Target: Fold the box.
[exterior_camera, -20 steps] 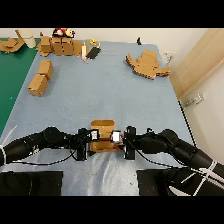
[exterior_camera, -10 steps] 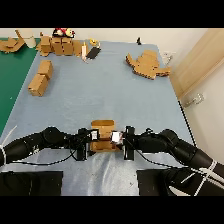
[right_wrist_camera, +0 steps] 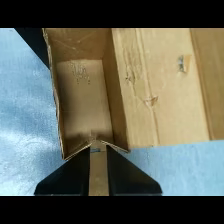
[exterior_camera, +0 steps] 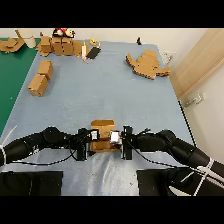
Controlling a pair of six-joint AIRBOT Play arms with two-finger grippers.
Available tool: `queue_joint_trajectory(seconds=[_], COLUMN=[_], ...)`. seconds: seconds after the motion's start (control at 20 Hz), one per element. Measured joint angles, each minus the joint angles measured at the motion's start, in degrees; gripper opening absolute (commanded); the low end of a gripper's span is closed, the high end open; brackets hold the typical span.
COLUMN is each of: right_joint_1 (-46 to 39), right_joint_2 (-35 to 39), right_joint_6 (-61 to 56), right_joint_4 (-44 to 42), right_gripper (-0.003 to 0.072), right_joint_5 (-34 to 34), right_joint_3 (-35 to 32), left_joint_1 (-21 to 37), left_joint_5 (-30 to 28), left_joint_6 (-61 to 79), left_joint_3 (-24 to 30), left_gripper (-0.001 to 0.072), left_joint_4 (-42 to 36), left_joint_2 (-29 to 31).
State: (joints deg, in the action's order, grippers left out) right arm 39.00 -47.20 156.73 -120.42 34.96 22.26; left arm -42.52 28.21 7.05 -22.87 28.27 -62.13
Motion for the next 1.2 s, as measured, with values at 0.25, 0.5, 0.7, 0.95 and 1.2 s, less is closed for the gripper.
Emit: queue_joint_trajectory(seconds=[0.25, 0.5, 0.7, 0.95, 1.2], right_joint_1=[0.04, 0.02, 0.02, -0.09, -0.13], right_joint_2=[-0.52, -1.11, -1.7, 0.74, 10.1], right_joint_6=[1.79, 2.23, 2.32, -6.27, -38.14], right_joint_4=[-2.34, -3.08, -3.28, 1.66, 17.68], right_gripper=[0.0447, 0.0446, 0.0447, 0.0434, 0.0297], right_joint_5=[-0.66, -0.85, -0.79, 1.92, 12.44], right_joint_3=[0.0, 0.0, 0.0, 0.11, 0.66], left_joint_1=[0.0, 0.0, 0.0, 0.0, 0.0], left_joint_5=[-0.02, -0.02, -0.02, -0.02, 0.0], left_joint_6=[-0.02, -0.02, -0.02, 0.04, 0.04], left_joint_3=[0.0, 0.0, 0.0, 0.0, 0.0], left_gripper=[0.0494, 0.0494, 0.0494, 0.0494, 0.0494], left_joint_4=[0.0, 0.0, 0.0, 0.04, 0.04], left_joint_2=[0.0, 0.0, 0.0, 0.0, 0.0])
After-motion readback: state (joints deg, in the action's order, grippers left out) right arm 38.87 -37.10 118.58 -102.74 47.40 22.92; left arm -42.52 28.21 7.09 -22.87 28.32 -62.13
